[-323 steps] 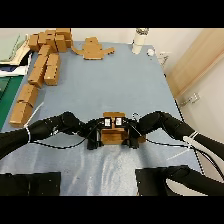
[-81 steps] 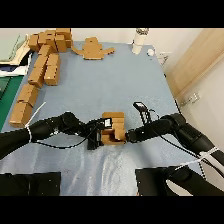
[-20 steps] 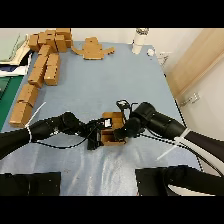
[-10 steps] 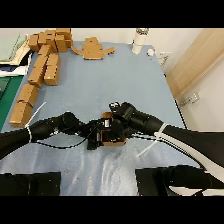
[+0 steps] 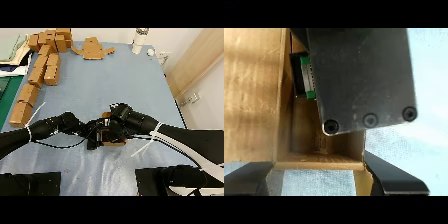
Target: Fold the box.
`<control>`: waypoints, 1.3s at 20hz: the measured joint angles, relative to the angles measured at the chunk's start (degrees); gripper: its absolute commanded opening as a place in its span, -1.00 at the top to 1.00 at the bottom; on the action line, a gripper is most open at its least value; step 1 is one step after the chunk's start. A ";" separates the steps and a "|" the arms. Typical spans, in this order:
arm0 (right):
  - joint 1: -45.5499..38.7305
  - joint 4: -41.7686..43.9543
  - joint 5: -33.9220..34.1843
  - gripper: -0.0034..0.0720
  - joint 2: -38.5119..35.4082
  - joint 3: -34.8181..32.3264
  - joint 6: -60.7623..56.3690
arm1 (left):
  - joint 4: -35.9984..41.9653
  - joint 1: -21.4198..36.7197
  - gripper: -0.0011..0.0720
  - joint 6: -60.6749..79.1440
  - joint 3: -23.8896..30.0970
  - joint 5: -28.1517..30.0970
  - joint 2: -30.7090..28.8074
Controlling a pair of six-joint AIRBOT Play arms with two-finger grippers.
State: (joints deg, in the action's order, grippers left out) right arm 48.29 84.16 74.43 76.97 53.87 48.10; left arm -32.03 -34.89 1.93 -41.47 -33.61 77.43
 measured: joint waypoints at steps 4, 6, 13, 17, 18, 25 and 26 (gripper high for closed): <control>0.04 -0.55 0.00 -0.15 0.09 -0.02 -0.74 | -0.04 0.00 -0.23 0.13 0.00 0.02 0.00; 0.04 -0.96 0.00 0.27 0.09 -0.02 -0.81 | -0.04 0.00 -0.23 0.15 0.00 0.02 0.00; 0.02 -1.53 0.17 0.90 0.07 0.02 -1.01 | -0.15 -0.02 -0.23 0.17 0.00 0.04 0.00; 0.26 -1.25 -0.74 -0.37 0.11 -0.02 0.48 | -0.11 0.00 -0.23 0.20 0.00 -0.04 -0.02; 0.31 -0.90 -1.07 -0.37 0.09 -0.02 0.87 | -0.09 0.00 -0.23 0.24 0.00 0.00 0.00; 0.31 -0.22 0.07 -0.36 -2.89 0.04 0.98 | -0.11 -0.02 -0.23 0.37 0.00 0.09 -0.02; 0.28 -0.42 0.26 -0.36 -3.96 0.04 0.98 | -0.09 -0.07 -0.23 0.37 0.00 0.09 -0.02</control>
